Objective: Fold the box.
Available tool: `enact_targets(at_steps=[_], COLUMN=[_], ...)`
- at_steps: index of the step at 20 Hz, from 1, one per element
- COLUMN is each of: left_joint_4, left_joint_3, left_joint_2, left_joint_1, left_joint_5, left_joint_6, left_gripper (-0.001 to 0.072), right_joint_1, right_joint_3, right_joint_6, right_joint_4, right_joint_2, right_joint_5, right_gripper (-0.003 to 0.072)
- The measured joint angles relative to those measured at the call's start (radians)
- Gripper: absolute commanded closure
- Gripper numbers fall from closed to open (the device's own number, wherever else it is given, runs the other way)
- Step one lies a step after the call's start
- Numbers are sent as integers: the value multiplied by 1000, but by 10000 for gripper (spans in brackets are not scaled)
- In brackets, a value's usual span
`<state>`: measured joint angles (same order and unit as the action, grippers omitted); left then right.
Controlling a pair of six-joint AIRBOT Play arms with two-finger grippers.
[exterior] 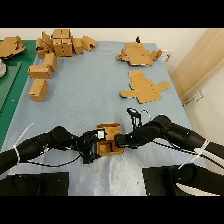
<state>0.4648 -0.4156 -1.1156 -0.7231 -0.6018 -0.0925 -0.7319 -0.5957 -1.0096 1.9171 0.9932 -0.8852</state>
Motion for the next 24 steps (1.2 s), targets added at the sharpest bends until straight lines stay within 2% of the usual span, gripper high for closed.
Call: enact_targets(at_steps=[8, 14, 16, 18, 24], left_joint_4=[-3, -2, 2, 2, 2], left_joint_3=[0, 0, 0, 0, 0], left_joint_2=[0, 0, 0, 0, 0], left_joint_1=[0, 0, 0, 0, 0], left_joint_5=[0, 0, 0, 0, 0], left_joint_6=[6, 2, -3, -5, -1], left_gripper=[304, 305, 304, 305, 304], right_joint_1=[-4, -31, -61, -93, -167], right_joint_3=[-4, -16, -35, -63, -106], right_joint_6=[-7, 28, 98, 176, 313], right_joint_4=[-5, -60, -132, -230, -338], right_joint_2=[5, 6, 13, 29, 68], right_joint_5=[70, 78, 51, -29, -138], right_gripper=[273, 274, 274, 274, 274])
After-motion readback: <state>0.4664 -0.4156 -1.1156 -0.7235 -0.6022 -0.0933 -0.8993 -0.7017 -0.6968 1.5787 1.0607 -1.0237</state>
